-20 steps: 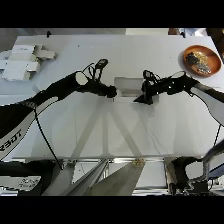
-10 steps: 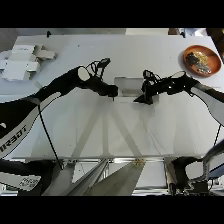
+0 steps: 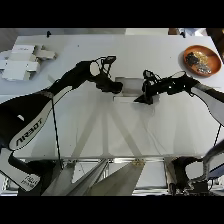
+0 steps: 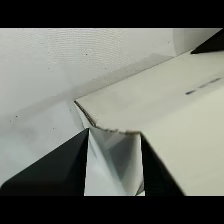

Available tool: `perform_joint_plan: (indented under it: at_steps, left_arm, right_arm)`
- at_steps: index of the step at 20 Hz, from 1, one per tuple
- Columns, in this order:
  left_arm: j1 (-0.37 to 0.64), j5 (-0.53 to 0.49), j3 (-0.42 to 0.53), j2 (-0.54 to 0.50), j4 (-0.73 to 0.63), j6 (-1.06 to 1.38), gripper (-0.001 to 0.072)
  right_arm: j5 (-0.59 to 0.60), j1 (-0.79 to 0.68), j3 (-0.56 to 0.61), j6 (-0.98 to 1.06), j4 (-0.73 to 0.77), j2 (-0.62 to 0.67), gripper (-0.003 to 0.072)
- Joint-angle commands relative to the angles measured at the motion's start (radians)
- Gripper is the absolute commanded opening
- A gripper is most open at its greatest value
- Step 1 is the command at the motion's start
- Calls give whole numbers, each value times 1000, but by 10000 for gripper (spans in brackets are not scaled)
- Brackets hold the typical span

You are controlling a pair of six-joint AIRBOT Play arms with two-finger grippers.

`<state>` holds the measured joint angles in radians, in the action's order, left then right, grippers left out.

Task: Fold the box and place the chain.

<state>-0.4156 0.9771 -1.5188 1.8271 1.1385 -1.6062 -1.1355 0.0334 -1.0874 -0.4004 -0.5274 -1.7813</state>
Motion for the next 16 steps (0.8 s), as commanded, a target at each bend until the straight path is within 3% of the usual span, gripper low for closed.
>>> perform_joint_plan:
  at_steps: [1,5,8,12,16]
  left_arm:
    - [-36,64,-59,36,111,-108,347]
    - [-43,168,-59,36,225,-176,337]
    - [-46,180,-59,35,232,-245,334]
    - [-54,148,-60,35,220,-287,208]
    - [-58,148,-60,35,193,-322,143]
  right_arm:
    - [-1,1,0,0,2,0,449]
    - [-1,1,0,0,2,0,449]
    - [-1,1,0,0,2,0,449]
    - [-1,1,0,0,2,0,449]
    - [-1,1,0,0,2,0,449]
